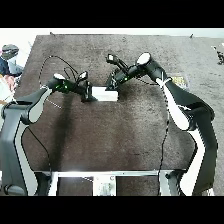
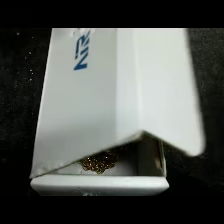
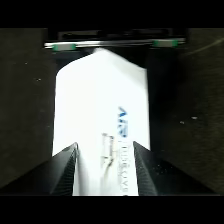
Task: Fold the box and place the chain.
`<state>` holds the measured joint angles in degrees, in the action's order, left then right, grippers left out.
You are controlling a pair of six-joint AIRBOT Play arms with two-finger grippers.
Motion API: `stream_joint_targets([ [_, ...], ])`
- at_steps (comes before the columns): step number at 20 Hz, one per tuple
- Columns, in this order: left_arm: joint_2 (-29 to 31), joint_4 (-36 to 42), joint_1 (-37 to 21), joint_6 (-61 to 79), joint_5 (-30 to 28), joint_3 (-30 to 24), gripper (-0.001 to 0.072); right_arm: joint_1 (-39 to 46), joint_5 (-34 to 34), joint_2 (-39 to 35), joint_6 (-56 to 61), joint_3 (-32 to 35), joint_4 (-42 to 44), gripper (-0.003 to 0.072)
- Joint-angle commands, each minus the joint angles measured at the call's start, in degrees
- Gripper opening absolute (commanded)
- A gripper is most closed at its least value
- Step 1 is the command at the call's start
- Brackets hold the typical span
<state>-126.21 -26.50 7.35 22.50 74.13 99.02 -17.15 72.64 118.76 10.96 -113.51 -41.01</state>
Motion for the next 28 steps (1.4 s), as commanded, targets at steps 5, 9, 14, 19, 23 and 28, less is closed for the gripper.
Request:
stream_joint_targets([
  [5, 0.0, 0.0, 0.0, 0.0, 0.0, 0.0, 0.0519, -0.2, -1.9, -0.1, 0.5, 0.0, -1.3, 0.0232],
  [9, 0.0, 0.0, 0.0, 0.0, 0.0, 0.0, 0.0519, -0.3, -0.4, 0.0, 0.9, 0.0, -2.2, 0.0231],
  [14, 0.0, 0.0, 0.0, 0.0, 0.0, 0.0, 0.0519, -2.2, -0.9, 0.0, 0.9, 0.0, -7.3, 0.0231],
  [19, 0.0, 0.0, 0.0, 0.0, 0.0, 0.0, 0.0519, -2.9, 0.6, 0.0, 2.4, 0.0, -8.3, 0.0231],
  [23, 0.0, 0.0, 0.0, 0.0, 0.0, 0.0, 0.0519, -2.9, 0.7, 0.0, 2.8, 1.2, -8.7, 0.0233],
  [28, 0.0, 0.0, 0.0, 0.0, 0.0, 0.0, 0.0519, -2.8, 1.1, 0.0, 3.3, 1.7, -8.5, 0.0452],
])
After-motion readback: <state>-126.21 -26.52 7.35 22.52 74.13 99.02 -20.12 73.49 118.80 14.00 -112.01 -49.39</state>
